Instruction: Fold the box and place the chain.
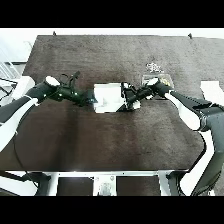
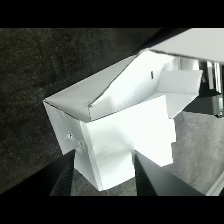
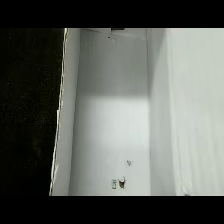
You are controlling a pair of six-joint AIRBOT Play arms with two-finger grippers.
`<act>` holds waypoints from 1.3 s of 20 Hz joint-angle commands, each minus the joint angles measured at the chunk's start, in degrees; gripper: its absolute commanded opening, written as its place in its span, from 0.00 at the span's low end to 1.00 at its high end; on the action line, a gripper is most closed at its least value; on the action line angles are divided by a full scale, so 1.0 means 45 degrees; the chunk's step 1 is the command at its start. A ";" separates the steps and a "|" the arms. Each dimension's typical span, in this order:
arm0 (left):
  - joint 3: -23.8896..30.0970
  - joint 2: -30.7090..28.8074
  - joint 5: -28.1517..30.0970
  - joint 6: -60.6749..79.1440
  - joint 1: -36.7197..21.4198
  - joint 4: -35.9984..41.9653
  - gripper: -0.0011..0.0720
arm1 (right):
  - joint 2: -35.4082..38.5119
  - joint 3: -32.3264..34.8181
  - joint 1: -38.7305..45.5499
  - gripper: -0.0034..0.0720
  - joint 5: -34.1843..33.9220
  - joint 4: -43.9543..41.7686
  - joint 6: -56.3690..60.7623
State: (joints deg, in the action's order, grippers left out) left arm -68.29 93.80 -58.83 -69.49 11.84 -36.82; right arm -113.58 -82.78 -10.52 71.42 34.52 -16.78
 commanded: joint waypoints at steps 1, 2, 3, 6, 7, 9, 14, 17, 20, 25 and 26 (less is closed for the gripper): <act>-0.0724 -0.0010 -0.0083 -0.2443 0.0568 -0.1880 0.58 | 0.0000 -0.0005 -0.0010 0.66 0.0000 0.0000 0.0005; -0.0903 -0.0005 -0.0078 -0.2987 0.0743 -0.2215 0.58 | 0.0000 -0.0005 -0.0010 0.66 0.0000 0.0000 0.0005; -0.1039 -0.0005 -0.0078 -0.3458 0.0884 -0.2511 0.58 | 0.0000 -0.0005 -0.0010 0.66 0.0000 0.0000 0.0005; -0.1316 0.0000 -0.0078 -0.4643 0.1195 -0.3177 0.58 | 0.0000 -0.0005 -0.0010 0.66 0.0000 0.0000 0.0005; -0.1336 0.0000 -0.0053 -0.4925 0.1268 -0.3327 0.58 | 0.0000 -0.0005 -0.0010 0.66 0.0000 0.0000 0.0005; -0.1345 0.0005 -0.0049 -0.5416 0.1409 -0.3653 0.58 | 0.0000 -0.0005 -0.0010 0.66 0.0000 0.0000 0.0005; -0.2176 0.0340 -0.0457 -0.6955 0.1972 -0.4974 0.58 | 0.0000 -0.0005 -0.0010 0.66 0.0000 0.0000 0.0005; -0.2608 0.0539 -0.0889 -0.7567 0.2069 -0.5406 0.58 | 0.0000 -0.0005 -0.0010 0.66 0.0000 0.0005 0.0005; -0.2783 0.0534 -0.0913 -0.7995 0.2186 -0.5741 0.58 | 0.0000 -0.0005 -0.0010 0.66 0.0000 0.0000 0.0005; -0.2943 0.0733 -0.0753 -0.8553 0.2361 -0.5999 0.58 | 0.0000 -0.0005 -0.0010 0.66 0.0000 0.0000 0.0005; -0.3211 0.1005 -0.1064 -0.8553 0.2395 -0.5979 0.58 | 0.0000 -0.0005 -0.0010 0.66 0.0000 0.0000 0.0005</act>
State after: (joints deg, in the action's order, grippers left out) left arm -81.32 96.88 -62.28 -106.61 22.24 -63.05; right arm -113.58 -82.78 -10.52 71.40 34.52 -16.78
